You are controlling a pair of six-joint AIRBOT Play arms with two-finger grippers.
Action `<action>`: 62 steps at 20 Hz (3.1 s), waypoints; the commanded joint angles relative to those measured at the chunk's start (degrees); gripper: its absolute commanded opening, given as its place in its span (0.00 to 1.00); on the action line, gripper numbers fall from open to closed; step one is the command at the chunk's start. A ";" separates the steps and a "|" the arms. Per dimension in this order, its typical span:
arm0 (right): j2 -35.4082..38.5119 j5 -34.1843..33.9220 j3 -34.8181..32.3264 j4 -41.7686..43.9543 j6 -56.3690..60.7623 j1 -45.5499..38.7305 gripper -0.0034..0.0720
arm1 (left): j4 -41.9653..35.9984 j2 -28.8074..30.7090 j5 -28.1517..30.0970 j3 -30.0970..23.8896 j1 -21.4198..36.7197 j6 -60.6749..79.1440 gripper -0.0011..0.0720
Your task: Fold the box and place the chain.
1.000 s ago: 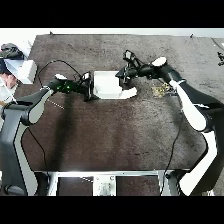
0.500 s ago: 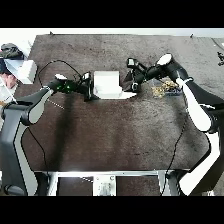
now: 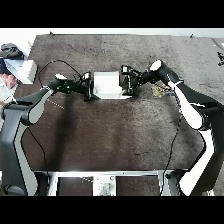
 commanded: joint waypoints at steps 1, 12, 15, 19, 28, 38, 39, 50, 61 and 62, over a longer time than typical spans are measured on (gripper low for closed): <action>-0.20 -0.42 0.02 0.09 0.04 0.35 0.56 | 0.00 -0.02 0.00 0.00 0.00 0.00 0.49; -0.26 -2.38 0.02 1.09 -0.02 4.44 0.39 | 0.00 -0.02 0.00 0.00 0.00 0.00 0.49; -0.61 -3.10 0.02 1.57 -0.20 4.76 0.39 | 0.00 -0.02 0.00 0.00 0.00 0.00 0.49; -0.61 -3.87 0.02 2.23 -0.20 4.76 0.39 | 0.00 -0.02 0.00 0.00 0.00 0.00 0.49; -0.68 -3.93 0.02 1.95 -0.17 4.72 0.84 | 0.00 -0.02 0.00 0.00 0.00 0.00 0.49; 3.08 -3.85 0.04 -8.20 15.67 2.67 0.05 | 0.00 -0.02 0.00 0.00 0.00 0.00 0.49; 4.15 -3.87 0.04 -8.92 19.15 2.05 0.05 | 0.00 -0.02 0.00 0.00 0.00 0.00 0.49; 9.49 -0.15 -0.09 -8.98 61.44 -10.91 0.05 | 0.02 -0.02 0.00 0.00 0.00 0.00 0.49; -3.04 10.34 -0.17 3.61 62.84 -10.19 0.05 | 0.02 -0.02 0.00 0.00 0.00 0.00 0.49; -3.34 10.21 -0.17 3.76 62.82 -9.44 0.05 | 0.00 -0.02 0.00 0.00 0.00 0.00 0.49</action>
